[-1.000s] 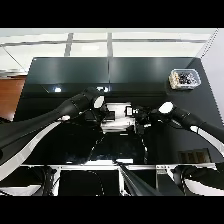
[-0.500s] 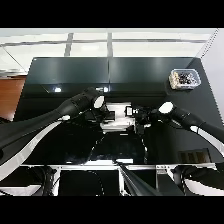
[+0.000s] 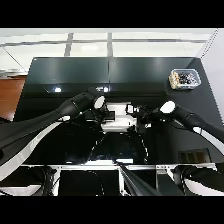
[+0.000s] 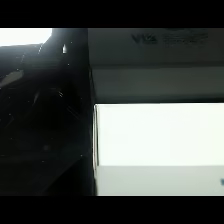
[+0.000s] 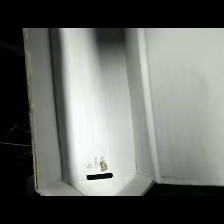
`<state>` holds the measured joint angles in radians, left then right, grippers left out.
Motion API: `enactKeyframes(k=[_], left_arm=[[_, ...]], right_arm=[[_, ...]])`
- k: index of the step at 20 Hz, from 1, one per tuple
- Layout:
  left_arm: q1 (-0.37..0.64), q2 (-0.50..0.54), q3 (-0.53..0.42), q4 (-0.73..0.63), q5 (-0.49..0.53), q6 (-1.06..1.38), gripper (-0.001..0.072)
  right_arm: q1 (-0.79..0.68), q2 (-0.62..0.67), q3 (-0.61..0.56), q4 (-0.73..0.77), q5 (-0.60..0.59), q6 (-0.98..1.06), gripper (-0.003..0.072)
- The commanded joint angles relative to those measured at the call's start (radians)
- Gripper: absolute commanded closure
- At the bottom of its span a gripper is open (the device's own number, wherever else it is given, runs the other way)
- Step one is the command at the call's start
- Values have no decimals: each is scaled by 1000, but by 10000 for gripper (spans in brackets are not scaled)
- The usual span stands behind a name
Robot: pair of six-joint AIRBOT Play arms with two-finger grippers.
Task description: Fold the box and place the chain.
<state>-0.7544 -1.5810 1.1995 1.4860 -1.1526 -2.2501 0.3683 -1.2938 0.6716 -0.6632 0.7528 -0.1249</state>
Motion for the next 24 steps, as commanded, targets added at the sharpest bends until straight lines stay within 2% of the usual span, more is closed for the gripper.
enactKeyframes(k=[1, 5, 10, 11, 12, 17, 18, 19, 21, 22, 23, 24], left_arm=[[0, 0, 1, 2, -8, 19, 683], [0, 0, 1, 1, -3, 19, 682], [0, 0, 1, -6, -4, 21, 682], [0, 0, 1, -7, -4, 21, 681], [0, 0, 1, -7, -4, 21, 681], [0, 0, 1, -7, -3, 21, 681], [0, 0, 1, -7, -3, 21, 681], [0, 0, 1, -7, -3, 21, 681], [0, 0, 1, -6, -3, 21, 681], [0, 0, 1, -6, -4, 21, 681], [0, 0, 1, -6, -2, 21, 681], [0, 0, 1, -6, 0, 21, 681]], right_arm=[[-1, 89, 2, -122, 38, 68, -27], [-1, 93, 2, -180, 35, 65, -27], [0, 85, 2, -180, 30, 66, -26], [0, 81, 2, -180, 33, 65, -3], [0, 77, 2, -179, 37, 65, 86], [0, 71, 2, -180, 34, 64, 91], [1, 71, 2, -179, 32, 64, 132], [2, 71, 2, -178, 26, 64, 207], [6, 64, 2, -102, -13, 60, 212], [15, 60, 2, -73, -39, 61, 418], [26, 56, 2, -68, -53, 61, 485], [35, 55, 2, -69, -55, 61, 486]])
